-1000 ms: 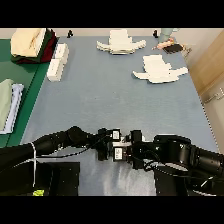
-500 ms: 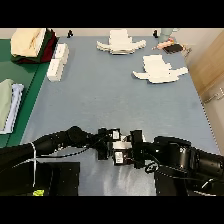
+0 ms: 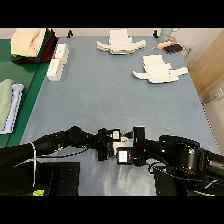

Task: Fold the box.

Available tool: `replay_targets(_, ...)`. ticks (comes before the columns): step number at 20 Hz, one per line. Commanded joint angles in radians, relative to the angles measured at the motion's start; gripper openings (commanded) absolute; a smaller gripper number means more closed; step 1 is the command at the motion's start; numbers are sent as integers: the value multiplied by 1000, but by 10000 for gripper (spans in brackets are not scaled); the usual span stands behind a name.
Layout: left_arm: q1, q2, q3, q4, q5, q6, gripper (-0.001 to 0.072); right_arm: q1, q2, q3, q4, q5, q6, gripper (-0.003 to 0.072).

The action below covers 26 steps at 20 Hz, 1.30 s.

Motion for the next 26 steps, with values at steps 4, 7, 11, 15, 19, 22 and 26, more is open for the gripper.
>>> replay_targets(4, 0, 0, 0, 0, 2, 0, 590, 2, 11, 0, 160, 34, 2, 544)
replay_targets(7, 0, 0, 1, 0, 3, 0, 590, 0, -11, -17, 140, 48, 2, 544)
replay_targets(11, 0, 0, 0, 0, 3, 0, 590, -7, -43, -17, 63, 42, 3, 544)
replay_targets(15, 0, 0, 1, 0, 2, 0, 590, -7, -56, -16, 15, 32, 2, 544)
replay_targets(19, 0, 0, 1, 0, 3, 0, 590, -7, -56, -16, -7, 6, 3, 504)
replay_targets(22, 0, 0, 0, 0, 2, 0, 590, -7, -55, -16, -25, -16, 18, 504)
replay_targets(26, 0, 0, 1, 0, 3, 0, 590, -7, -42, -16, -25, -13, 36, 504)
